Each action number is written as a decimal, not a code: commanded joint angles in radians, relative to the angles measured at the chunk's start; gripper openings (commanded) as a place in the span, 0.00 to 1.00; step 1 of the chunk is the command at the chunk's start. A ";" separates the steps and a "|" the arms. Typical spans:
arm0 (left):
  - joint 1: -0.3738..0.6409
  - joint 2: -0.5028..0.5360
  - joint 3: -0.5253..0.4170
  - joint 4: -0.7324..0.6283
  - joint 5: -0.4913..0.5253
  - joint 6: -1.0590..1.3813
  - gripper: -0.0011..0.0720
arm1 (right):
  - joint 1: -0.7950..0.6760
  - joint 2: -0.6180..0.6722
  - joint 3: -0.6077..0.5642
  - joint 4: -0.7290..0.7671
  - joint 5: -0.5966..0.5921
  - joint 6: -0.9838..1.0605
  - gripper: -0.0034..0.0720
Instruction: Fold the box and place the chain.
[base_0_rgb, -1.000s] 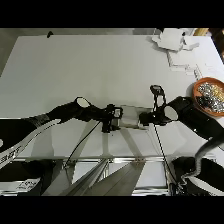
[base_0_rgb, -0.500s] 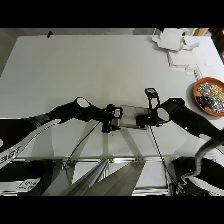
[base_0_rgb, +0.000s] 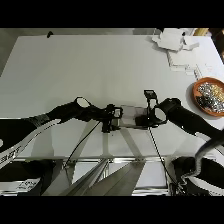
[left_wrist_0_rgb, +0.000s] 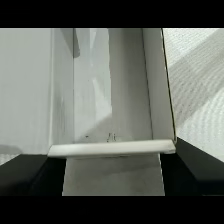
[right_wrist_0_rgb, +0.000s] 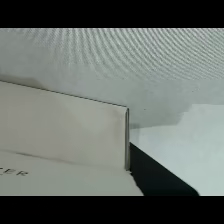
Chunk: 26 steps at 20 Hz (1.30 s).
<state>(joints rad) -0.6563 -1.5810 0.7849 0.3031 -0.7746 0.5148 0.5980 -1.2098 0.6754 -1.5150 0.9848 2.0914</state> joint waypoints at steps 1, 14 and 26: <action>0.000 0.000 0.000 0.000 0.000 0.000 0.70 | 0.001 -0.003 -0.001 0.005 0.016 0.006 0.20; 0.000 0.000 0.000 0.000 0.000 0.000 0.70 | 0.001 0.018 -0.001 0.002 0.044 0.000 0.41; 0.000 0.000 0.000 0.000 0.000 0.000 0.70 | -0.039 0.398 0.011 -0.008 0.252 -0.259 0.63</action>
<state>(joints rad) -0.6563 -1.5810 0.7849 0.3031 -0.7750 0.5152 0.5865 -0.9012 0.6777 -1.5158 1.1713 1.8923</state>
